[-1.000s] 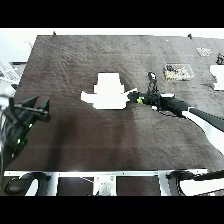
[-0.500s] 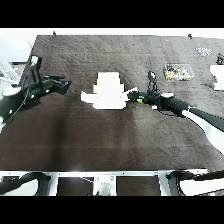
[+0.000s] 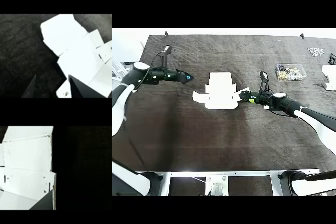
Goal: Fold the box and place the chain.
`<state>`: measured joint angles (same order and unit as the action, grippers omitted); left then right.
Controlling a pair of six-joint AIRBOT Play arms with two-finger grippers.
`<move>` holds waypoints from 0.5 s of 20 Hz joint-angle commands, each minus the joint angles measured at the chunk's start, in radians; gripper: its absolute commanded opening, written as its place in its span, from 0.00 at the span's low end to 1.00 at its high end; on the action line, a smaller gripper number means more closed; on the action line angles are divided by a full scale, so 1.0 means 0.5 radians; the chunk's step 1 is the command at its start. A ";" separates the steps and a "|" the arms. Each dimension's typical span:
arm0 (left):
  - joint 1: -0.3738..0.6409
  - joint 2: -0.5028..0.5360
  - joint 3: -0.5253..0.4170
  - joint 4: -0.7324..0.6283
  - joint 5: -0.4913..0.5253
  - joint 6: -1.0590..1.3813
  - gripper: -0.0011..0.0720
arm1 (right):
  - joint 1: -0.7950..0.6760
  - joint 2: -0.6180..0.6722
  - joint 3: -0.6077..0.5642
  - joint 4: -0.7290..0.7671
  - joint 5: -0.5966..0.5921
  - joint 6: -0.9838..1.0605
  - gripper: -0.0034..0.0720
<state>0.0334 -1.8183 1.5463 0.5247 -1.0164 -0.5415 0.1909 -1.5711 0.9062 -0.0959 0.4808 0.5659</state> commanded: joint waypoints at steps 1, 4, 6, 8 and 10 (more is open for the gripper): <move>-0.067 -0.260 0.457 0.299 -0.237 -0.428 0.67 | 0.002 0.001 0.002 0.002 -0.002 0.006 0.05; -0.157 -0.433 0.719 0.369 -0.311 -0.594 0.67 | 0.002 0.001 0.002 0.008 -0.002 0.006 0.05; -0.200 -0.530 0.822 0.373 -0.349 -0.654 0.69 | 0.002 0.001 0.002 0.008 -0.002 0.006 0.05; -0.229 -0.620 0.896 0.372 -0.363 -0.694 0.69 | 0.001 0.001 0.002 0.007 -0.002 0.006 0.05; -0.246 -0.700 0.956 0.336 -0.378 -0.722 0.69 | 0.002 0.001 0.002 0.008 -0.002 0.005 0.05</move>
<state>-0.0723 -2.1067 1.9656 0.6907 -1.1797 -0.8528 0.1909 -1.5711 0.9062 -0.0925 0.4801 0.5694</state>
